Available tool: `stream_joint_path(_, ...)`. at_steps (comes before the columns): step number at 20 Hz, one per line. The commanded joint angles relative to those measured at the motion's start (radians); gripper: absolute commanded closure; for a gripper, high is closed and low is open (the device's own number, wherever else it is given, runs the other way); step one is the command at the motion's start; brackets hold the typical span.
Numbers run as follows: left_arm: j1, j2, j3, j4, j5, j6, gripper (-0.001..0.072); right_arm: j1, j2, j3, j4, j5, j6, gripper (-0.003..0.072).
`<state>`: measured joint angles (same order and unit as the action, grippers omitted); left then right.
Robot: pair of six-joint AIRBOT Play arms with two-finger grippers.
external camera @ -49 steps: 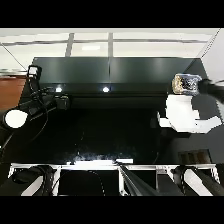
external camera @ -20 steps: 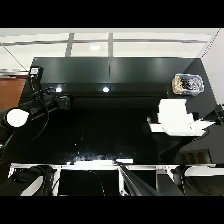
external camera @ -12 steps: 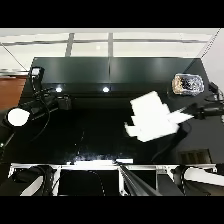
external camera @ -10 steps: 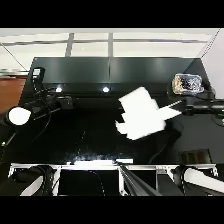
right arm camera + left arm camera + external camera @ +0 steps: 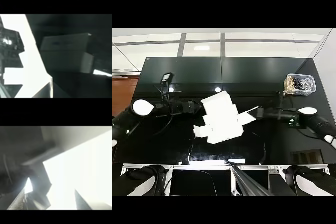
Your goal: Fold the box and place the chain.
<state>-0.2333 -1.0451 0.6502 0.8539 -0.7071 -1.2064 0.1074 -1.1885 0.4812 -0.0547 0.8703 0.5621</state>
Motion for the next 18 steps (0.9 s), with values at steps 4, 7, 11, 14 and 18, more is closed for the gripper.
stream_joint_path(4, 0.111, -0.222, 0.074, -0.207, -0.296, 0.217, 0.0003, 0.146, 0.006, -0.039, 0.200, -0.142, -0.140, 0.0673)
stream_joint_path(7, 0.193, -0.296, 0.074, -0.266, -0.360, 0.277, 0.0003, 0.146, 0.006, -0.039, 0.200, -0.133, -0.140, 0.0673)
stream_joint_path(11, 0.222, -0.404, 0.079, -0.435, -0.499, 0.494, 0.0003, 0.146, 0.006, -0.039, 0.200, -0.130, -0.140, 0.0673)
stream_joint_path(14, 0.194, -0.491, 0.105, -0.455, -0.501, 0.570, 0.0003, 0.138, 0.006, -0.039, 0.194, -0.133, -0.141, 0.0673)
stream_joint_path(18, 0.177, -0.539, 0.177, -0.454, -0.634, 0.739, 0.0175, 0.108, 0.006, -0.039, 0.171, -0.117, -0.141, 0.0673)
